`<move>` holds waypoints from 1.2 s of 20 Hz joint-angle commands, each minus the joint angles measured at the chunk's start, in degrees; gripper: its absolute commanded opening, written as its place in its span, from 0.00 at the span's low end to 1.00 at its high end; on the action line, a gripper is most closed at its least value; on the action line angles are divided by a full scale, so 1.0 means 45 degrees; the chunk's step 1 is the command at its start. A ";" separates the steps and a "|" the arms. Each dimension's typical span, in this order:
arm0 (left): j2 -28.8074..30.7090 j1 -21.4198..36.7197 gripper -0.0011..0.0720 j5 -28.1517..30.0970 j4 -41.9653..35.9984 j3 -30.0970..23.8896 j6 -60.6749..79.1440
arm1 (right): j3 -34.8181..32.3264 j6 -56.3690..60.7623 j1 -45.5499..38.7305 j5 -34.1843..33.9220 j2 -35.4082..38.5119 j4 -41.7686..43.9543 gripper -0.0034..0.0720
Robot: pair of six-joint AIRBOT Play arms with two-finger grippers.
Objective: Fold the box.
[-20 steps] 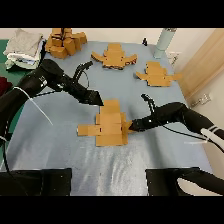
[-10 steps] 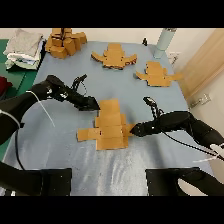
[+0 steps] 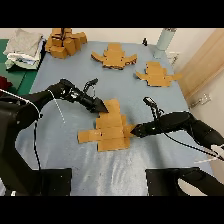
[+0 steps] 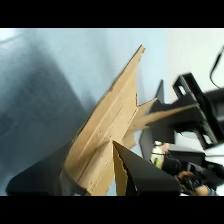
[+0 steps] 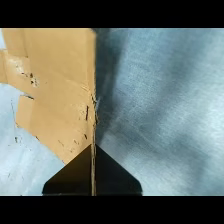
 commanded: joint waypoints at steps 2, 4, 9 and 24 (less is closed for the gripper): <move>-0.0170 -0.0005 0.51 -0.1880 -0.0379 0.0151 0.0437 | -0.0005 0.0005 0.0000 -0.0015 -0.0010 -0.0228 0.04; -0.0170 -0.0005 0.51 -0.2021 -0.0393 0.0151 0.0486 | -0.0005 0.0005 0.0000 -0.0015 -0.0010 -0.0228 0.04; -0.0180 -0.0126 0.31 -0.2118 -0.0413 0.0151 0.0520 | -0.0005 0.0005 0.0000 -0.0015 -0.0010 -0.0233 0.04; 0.0078 -0.0393 0.03 -0.1700 -0.0442 0.0160 0.2137 | 0.0350 0.1972 -0.0461 0.0374 0.0010 -0.1885 0.62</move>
